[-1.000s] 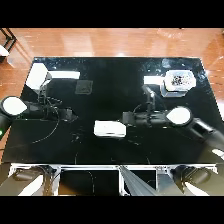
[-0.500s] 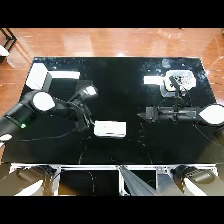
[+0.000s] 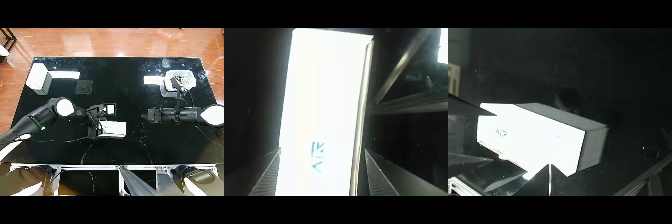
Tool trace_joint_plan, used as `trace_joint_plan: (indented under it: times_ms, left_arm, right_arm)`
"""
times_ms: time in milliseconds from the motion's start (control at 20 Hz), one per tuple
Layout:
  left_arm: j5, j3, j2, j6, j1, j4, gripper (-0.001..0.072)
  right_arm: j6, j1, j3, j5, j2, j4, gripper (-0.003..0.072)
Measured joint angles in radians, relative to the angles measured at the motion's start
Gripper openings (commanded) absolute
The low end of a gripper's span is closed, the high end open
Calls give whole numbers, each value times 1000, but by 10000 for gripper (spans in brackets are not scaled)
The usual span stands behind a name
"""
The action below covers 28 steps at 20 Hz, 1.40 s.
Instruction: Fold the box and place the chain.
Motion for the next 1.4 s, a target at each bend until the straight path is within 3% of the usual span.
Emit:
trace_joint_plan:
  times_ms: [450,1350,1400]
  left_arm:
    - [32,2,-65,156,-3,-61,613]
    - [56,3,-100,136,-4,-65,615]
    - [57,3,-104,126,-4,-64,588]
  right_arm:
    - [1,0,0,-1,0,-26,22]
    - [1,0,0,-6,0,-32,22]
    - [1,0,0,-6,0,-33,22]
